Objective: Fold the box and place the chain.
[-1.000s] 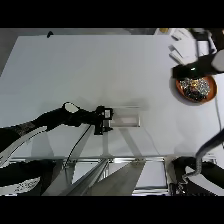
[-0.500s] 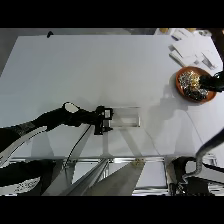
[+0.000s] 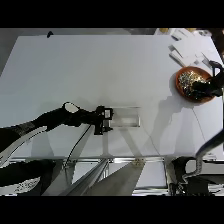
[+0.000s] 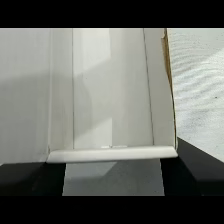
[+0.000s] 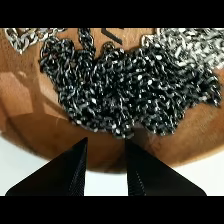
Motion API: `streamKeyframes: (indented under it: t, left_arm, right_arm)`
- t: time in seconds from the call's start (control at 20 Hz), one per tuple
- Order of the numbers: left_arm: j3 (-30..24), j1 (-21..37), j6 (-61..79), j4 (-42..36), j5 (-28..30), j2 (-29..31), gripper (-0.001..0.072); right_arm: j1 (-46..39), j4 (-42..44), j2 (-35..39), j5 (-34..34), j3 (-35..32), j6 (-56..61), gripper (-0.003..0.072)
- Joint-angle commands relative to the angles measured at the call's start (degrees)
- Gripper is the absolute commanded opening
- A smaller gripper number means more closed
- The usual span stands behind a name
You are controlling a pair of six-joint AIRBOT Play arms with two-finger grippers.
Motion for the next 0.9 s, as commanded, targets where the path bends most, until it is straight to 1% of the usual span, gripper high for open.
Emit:
streamKeyframes:
  t: [0.0, 0.45, 0.5, 0.55, 0.6, 0.65, 0.75, 0.85]
  left_arm:
    - [-0.02, 0.07, 0.0, 0.02, 0.02, 0.02, 0.0071]
    - [-0.02, 0.04, 0.0, 0.02, 0.02, 0.02, 0.0071]
    - [-0.02, 0.07, 0.0, 0.0, 0.02, 0.02, 0.0071]
    - [-0.02, 0.07, 0.0, 0.0, 0.02, 0.02, 0.0071]
    - [-0.02, 0.07, 0.0, 0.0, 0.02, 0.02, 0.0071]
    - [-0.02, 0.07, 0.0, 0.0, 0.02, 0.02, 0.0071]
    - [-0.02, 0.04, 0.0, 0.0, 0.02, 0.02, 0.0071]
    - [-0.02, 0.04, 0.0, 0.0, 0.02, 0.02, 0.0071]
  right_arm:
    - [-0.09, 0.39, -1.49, -0.68, 0.02, 1.27, 0.0234]
    - [-0.09, 0.0, -2.47, -1.66, 0.0, 3.08, 0.0217]
    - [-0.09, 0.0, -2.62, -1.51, 0.0, 3.06, 0.0187]
    - [-0.09, 0.0, -2.62, -1.42, 0.0, 3.04, 0.0073]
    - [-0.09, 0.0, -2.62, -1.38, 0.0, 3.02, 0.0032]
    - [-0.09, 0.0, -2.62, -1.25, 0.0, 2.99, 0.0018]
    - [-0.09, 0.0, -2.43, -0.17, 0.0, 2.91, 0.0018]
    - [-0.09, -0.04, -0.66, 0.13, 0.0, 2.23, 0.0017]
